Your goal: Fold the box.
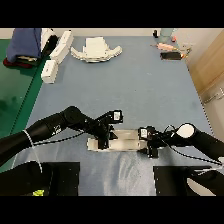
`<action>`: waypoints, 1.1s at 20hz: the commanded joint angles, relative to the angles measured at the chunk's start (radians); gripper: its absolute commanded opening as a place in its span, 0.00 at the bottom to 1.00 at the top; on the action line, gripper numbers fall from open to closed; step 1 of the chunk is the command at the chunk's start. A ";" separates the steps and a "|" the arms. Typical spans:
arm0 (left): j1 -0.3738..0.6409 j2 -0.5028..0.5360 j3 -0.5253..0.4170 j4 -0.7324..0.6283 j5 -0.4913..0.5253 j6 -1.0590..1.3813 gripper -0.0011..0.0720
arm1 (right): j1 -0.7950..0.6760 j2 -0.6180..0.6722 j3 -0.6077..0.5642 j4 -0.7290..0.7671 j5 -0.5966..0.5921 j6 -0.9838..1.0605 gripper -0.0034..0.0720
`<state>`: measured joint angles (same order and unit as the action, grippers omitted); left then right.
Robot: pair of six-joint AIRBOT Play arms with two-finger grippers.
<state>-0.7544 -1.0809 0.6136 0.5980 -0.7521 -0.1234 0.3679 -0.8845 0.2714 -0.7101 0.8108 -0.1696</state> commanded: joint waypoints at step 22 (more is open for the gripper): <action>0.000 0.001 0.002 0.000 -0.003 -0.001 0.20 | 0.001 0.000 0.000 0.000 0.000 0.000 0.82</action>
<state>-0.7547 -1.0832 0.6136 0.6071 -0.7528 -0.1234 0.3679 -0.8845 0.2710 -0.7105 0.8108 -0.1699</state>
